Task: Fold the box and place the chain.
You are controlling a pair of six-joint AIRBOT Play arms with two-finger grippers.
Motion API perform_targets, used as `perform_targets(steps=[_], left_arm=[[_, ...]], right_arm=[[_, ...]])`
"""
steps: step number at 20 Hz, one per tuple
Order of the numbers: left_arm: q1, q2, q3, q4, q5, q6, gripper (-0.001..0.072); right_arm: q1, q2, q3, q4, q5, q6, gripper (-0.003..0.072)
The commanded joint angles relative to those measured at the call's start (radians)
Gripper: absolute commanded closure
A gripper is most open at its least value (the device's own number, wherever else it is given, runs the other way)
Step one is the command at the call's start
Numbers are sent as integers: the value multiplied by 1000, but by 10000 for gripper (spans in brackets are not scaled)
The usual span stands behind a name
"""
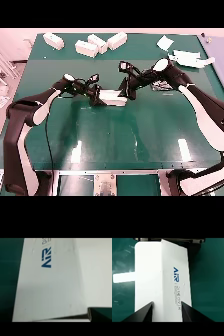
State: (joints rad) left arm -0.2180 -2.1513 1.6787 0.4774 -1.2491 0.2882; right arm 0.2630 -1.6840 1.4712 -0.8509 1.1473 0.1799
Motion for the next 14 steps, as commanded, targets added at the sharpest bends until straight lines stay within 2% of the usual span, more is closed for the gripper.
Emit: perform_targets(steps=[1, 2, 3, 5, 10, 14], left_arm=[[1, 1, 1, 0, 1, 0, 117], [1, 1, 1, 0, 1, 0, 118], [1, 1, 1, 0, 1, 0, 118], [1, 1, 1, 0, 1, 0, 118], [1, 1, 1, 0, 1, 0, 118], [1, 1, 1, 0, 1, 0, 118]], right_arm=[[-4, -16, 1, 5, 7, -12, 327], [-4, -19, 1, 5, 7, -16, 383], [-4, -21, 2, 6, 7, -16, 390], [-4, -21, 3, 6, 20, -16, 452], [-3, -21, 3, 48, 91, -16, 450], [2, -24, 3, 47, 103, -8, 461]])
